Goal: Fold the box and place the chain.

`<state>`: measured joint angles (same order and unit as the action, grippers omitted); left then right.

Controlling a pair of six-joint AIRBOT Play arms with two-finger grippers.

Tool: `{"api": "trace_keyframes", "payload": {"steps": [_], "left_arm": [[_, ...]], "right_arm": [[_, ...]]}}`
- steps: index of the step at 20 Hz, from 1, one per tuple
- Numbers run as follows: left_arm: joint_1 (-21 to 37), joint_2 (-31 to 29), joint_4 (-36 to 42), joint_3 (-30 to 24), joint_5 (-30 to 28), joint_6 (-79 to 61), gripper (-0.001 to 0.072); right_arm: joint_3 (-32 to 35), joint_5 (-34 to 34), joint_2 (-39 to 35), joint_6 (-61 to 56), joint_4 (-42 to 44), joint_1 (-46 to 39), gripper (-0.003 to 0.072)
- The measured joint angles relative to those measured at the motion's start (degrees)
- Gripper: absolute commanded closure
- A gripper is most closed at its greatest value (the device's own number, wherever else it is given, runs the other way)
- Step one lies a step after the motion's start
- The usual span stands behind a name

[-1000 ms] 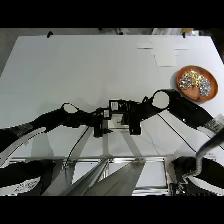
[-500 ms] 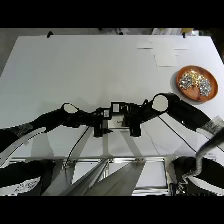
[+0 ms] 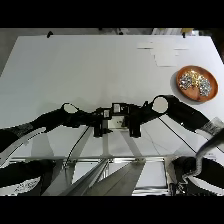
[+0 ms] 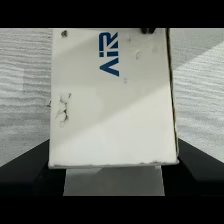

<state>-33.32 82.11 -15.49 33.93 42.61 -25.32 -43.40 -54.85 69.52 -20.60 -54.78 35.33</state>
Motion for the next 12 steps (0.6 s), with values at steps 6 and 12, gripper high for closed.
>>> {"api": "trace_keyframes", "payload": {"steps": [6,12], "left_arm": [[0.00,0.00,-0.13,0.00,0.00,-0.11,0.0538],[0.00,0.00,0.35,0.00,0.09,0.28,0.0538]], "right_arm": [[0.94,0.15,1.05,-0.11,0.33,0.00,0.0668],[1.18,-0.17,-3.30,-0.59,-0.90,-0.63,0.0668]]}}
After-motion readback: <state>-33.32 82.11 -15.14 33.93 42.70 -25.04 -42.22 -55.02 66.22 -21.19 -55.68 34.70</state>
